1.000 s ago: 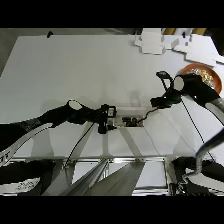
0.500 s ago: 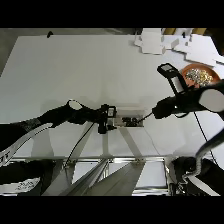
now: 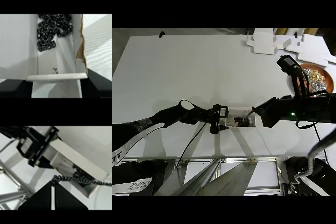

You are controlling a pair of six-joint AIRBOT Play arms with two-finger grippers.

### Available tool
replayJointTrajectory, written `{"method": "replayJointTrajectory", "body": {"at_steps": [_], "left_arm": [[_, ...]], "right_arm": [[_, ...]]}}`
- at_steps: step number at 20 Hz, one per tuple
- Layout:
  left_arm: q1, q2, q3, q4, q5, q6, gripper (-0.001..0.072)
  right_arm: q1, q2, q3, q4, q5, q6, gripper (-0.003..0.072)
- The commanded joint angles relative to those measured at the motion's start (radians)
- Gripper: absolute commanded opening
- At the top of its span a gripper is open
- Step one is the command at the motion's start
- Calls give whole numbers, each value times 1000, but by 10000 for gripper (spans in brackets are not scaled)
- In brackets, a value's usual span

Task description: Fold the box and place the chain.

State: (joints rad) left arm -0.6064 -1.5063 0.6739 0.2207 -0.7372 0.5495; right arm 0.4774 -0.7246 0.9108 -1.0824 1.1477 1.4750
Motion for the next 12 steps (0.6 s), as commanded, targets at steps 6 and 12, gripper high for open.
{"method": "replayJointTrajectory", "body": {"at_steps": [6, 12], "left_arm": [[0, 0, 0, 0, 0, 0, 152], [0, 0, 0, 0, 0, 0, 152]], "right_arm": [[168, -183, -1, -61, -84, 13, 18], [175, -269, 11, -180, -77, 42, 320]]}}
